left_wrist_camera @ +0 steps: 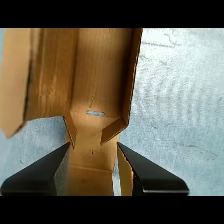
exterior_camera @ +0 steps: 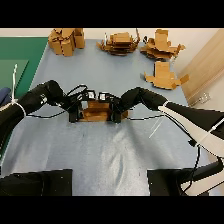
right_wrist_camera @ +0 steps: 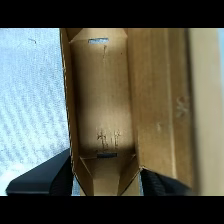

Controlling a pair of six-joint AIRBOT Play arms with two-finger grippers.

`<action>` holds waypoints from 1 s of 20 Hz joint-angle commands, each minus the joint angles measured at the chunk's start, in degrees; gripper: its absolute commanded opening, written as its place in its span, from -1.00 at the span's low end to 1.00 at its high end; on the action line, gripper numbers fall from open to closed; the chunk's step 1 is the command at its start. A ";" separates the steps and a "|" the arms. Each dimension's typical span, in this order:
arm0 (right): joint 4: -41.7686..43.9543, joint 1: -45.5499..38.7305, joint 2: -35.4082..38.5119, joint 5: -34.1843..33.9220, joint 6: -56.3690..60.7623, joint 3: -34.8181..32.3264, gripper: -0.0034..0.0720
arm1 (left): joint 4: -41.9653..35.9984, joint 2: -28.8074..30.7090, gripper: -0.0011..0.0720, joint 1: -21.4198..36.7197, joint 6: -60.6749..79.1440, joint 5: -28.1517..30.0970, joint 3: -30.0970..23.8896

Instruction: Fold the box.

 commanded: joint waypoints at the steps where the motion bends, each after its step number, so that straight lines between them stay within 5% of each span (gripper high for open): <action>1: 0.02 0.02 -0.02 -0.02 0.02 0.07 0.43 | -0.09 -0.22 0.18 -0.13 0.48 1.79 0.04; 15: 0.02 0.04 -0.02 -0.02 0.07 0.07 0.43 | -2.71 -1.03 0.17 -1.57 4.31 -0.61 0.04; 17: 0.02 0.02 -0.02 -0.02 0.07 0.07 0.43 | -2.69 -1.16 -0.33 -1.57 4.37 -0.31 0.04; 20: 0.02 0.04 -0.02 -0.04 0.07 0.07 0.43 | -2.71 -2.47 -0.32 -1.57 4.74 1.03 0.04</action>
